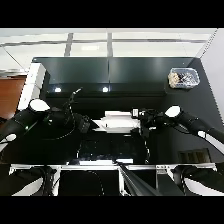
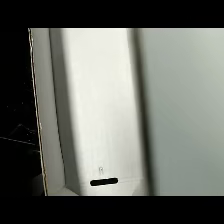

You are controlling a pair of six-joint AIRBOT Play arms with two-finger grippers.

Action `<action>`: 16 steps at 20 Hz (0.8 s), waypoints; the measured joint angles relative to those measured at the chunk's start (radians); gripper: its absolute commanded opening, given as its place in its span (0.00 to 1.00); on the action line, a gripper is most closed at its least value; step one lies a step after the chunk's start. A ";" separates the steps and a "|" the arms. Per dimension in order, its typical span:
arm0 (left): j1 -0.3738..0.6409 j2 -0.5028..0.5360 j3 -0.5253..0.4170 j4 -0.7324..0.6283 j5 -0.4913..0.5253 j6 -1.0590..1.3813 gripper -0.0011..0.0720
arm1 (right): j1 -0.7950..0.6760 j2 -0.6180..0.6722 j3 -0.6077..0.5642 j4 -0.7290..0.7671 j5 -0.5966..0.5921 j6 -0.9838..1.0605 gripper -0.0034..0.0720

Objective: Fold the box and place the chain.

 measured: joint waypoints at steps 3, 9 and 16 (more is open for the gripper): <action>-0.070 -0.014 -0.006 -0.049 0.080 0.007 0.05 | 0.000 0.000 0.000 0.000 0.000 0.000 0.28; -0.180 -0.111 0.074 -0.188 0.255 0.068 0.05 | 0.000 0.000 0.000 0.000 0.000 0.000 0.28; -0.202 -0.274 0.251 -0.040 0.335 0.050 0.05 | 0.000 0.000 0.000 0.000 0.000 0.000 0.28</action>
